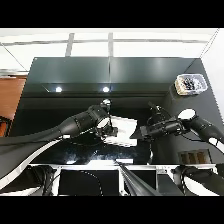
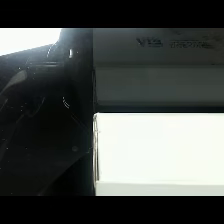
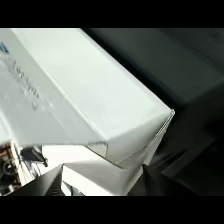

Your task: Fold the box and place the chain.

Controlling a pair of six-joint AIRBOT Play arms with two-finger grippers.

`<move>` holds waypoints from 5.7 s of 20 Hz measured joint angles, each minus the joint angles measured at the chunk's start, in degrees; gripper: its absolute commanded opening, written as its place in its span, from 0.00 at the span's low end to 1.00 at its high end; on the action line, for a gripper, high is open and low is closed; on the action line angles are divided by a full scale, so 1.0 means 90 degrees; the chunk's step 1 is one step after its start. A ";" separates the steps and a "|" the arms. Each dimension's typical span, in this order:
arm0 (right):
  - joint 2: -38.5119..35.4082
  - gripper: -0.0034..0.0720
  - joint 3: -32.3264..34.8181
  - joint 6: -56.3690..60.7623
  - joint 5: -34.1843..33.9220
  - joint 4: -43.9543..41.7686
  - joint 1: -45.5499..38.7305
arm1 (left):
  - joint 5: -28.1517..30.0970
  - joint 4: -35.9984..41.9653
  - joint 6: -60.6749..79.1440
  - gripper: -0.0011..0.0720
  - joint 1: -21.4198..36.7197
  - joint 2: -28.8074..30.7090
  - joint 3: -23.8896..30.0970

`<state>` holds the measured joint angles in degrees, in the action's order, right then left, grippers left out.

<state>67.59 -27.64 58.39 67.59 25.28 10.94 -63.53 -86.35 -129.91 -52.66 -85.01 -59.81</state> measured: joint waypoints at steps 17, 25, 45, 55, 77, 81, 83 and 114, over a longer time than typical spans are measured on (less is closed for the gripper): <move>-0.0282 0.65 -0.1073 0.5054 -0.1603 0.3548 0.2414 | 0.0005 0.0005 0.0002 0.06 0.0000 0.0000 0.0000; -0.0282 0.45 -0.1212 0.8068 -0.1681 0.5197 0.3604 | 0.0002 -0.0010 0.0007 0.06 0.0000 0.0000 0.0000; 0.0359 0.44 -0.1897 0.9585 -0.0913 0.6122 0.4019 | 0.0005 -0.0017 0.0007 0.06 0.0022 0.0000 0.0000; 0.0425 0.06 -0.1914 0.9639 -0.1044 0.6147 0.4070 | 0.0034 -0.0017 0.0007 0.06 0.0029 0.0002 -0.0005; -0.0039 0.55 -0.2249 0.9029 -0.1105 0.6346 0.4056 | -0.0012 -0.0019 0.0007 0.06 0.0034 0.0000 -0.0005; -0.0959 0.55 -0.2630 0.8395 -0.0461 0.6785 0.3898 | 0.0012 -0.0017 0.0007 0.06 0.0034 -0.0002 -0.0005; -0.1523 0.55 -0.2732 0.8189 0.0097 0.7286 0.3645 | 0.0015 -0.0017 0.0007 0.06 0.0034 -0.0002 -0.0005; 0.3077 0.92 -0.5994 0.8684 -0.1647 0.5527 -0.2958 | -0.0002 -0.0017 0.0002 0.06 0.0034 -0.0002 -0.0005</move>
<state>95.29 -81.58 136.55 52.77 75.02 -15.68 -63.55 -86.50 -129.88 -52.36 -85.03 -59.86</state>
